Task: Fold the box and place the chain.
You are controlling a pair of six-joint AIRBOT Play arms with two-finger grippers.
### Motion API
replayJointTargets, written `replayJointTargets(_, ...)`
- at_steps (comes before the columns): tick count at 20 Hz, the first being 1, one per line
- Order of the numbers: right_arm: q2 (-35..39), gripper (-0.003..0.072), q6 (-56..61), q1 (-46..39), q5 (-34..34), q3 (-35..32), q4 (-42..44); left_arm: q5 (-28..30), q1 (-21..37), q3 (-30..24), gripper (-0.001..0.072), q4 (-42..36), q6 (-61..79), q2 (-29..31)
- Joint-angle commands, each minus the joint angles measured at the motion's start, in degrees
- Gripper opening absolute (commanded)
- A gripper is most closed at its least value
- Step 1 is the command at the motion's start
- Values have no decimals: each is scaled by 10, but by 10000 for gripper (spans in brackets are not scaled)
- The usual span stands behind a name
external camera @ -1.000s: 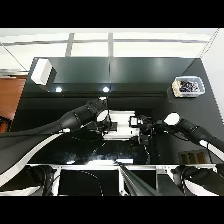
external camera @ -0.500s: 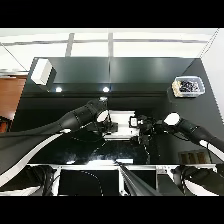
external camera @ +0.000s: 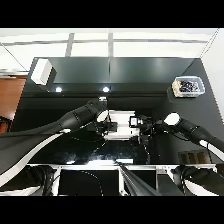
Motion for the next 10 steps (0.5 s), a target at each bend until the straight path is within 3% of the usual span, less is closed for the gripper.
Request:
replayJointTargets(1, 0, 425, -1, 0, 0, 0, -1, 4, 0, 0, 26, 2, 1, 0)
replayJointTargets(6, 0, 428, -1, 0, 0, 0, -1, 8, 1, 0, 26, 2, 1, 0)
replayJointTargets(8, 0, 624, 15, 0, -1, 0, -1, 9, 1, 0, 26, 2, 1, 0)
replayJointTargets(10, 1, 625, 31, -7, 0, 0, -1, 10, 1, 0, 26, 2, 1, 0)
